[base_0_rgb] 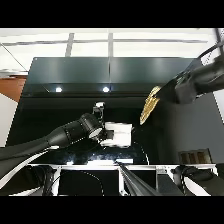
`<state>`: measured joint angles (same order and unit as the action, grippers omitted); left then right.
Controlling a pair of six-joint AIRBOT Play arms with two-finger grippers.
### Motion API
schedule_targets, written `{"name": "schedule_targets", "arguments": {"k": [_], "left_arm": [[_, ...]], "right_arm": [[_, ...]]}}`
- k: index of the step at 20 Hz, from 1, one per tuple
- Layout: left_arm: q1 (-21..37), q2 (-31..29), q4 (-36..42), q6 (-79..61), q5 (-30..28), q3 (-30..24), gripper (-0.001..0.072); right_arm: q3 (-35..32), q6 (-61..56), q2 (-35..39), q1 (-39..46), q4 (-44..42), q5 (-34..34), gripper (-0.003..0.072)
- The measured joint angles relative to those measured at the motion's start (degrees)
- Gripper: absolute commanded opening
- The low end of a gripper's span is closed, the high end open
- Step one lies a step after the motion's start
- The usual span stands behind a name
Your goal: Fold the box and place the chain.
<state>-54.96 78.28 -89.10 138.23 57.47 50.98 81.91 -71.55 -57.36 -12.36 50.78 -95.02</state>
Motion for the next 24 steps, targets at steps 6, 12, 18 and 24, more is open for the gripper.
{"name": "schedule_targets", "arguments": {"k": [6,12,18,24], "left_arm": [[0.0,0.0,0.0,0.0,0.0,0.0,0.0027],[0.0,0.0,0.0,0.0,0.0,0.0,0.0028],[0.0,0.0,0.0,0.0,0.0,0.0,0.0028],[0.0,0.0,0.0,0.0,0.0,0.0,0.0028]], "right_arm": [[-1.9,0.7,0.3,-3.7,-1.7,-2.4,0.0043],[-2.1,2.4,0.4,-4.3,-6.7,-3.4,0.0043],[-4.7,3.7,0.4,-7.6,-9.5,-0.8,0.0043],[-13.6,4.5,0.4,-10.6,-9.9,6.5,0.0043]]}}
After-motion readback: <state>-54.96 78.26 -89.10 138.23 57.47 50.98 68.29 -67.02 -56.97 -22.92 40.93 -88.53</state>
